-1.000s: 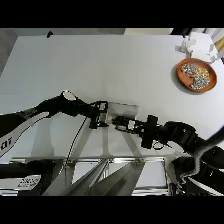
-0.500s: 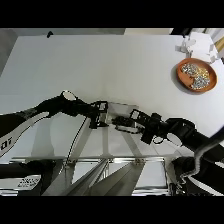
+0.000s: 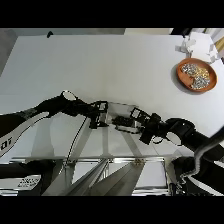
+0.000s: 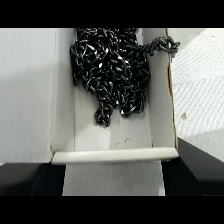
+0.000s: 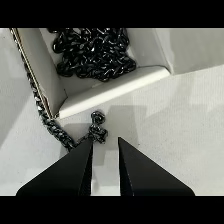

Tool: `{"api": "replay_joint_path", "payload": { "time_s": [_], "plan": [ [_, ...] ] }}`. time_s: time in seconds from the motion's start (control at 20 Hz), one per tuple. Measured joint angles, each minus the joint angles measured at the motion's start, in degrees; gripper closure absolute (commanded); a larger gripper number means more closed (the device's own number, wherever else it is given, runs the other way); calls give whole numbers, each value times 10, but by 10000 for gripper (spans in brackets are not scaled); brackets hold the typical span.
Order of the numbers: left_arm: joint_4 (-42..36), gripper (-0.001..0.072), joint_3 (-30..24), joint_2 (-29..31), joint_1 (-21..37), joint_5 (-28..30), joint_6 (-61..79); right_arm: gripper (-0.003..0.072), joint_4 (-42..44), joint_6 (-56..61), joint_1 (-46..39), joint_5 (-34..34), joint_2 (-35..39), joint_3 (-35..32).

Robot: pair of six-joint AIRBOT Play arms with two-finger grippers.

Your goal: Fold the box and place the chain.

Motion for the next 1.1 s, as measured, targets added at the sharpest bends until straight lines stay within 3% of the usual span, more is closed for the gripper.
{"api": "replay_joint_path", "payload": {
  "time_s": [0.45, 0.6, 0.7, 1.1],
  "plan": [
    [0, 437, 0, 0, 0, 0, 0, 497, 11, 0, 0, -15, -22, -2],
    [0, 437, 0, 0, 0, 0, 0, 550, 13, 0, 0, -17, -37, -2],
    [0, 437, 0, 0, 0, 0, 0, 662, 16, 0, 0, -16, -41, -2],
    [0, 437, 0, 0, 0, 0, 0, 668, 25, 0, 0, 23, 1, -2]
  ]
}}
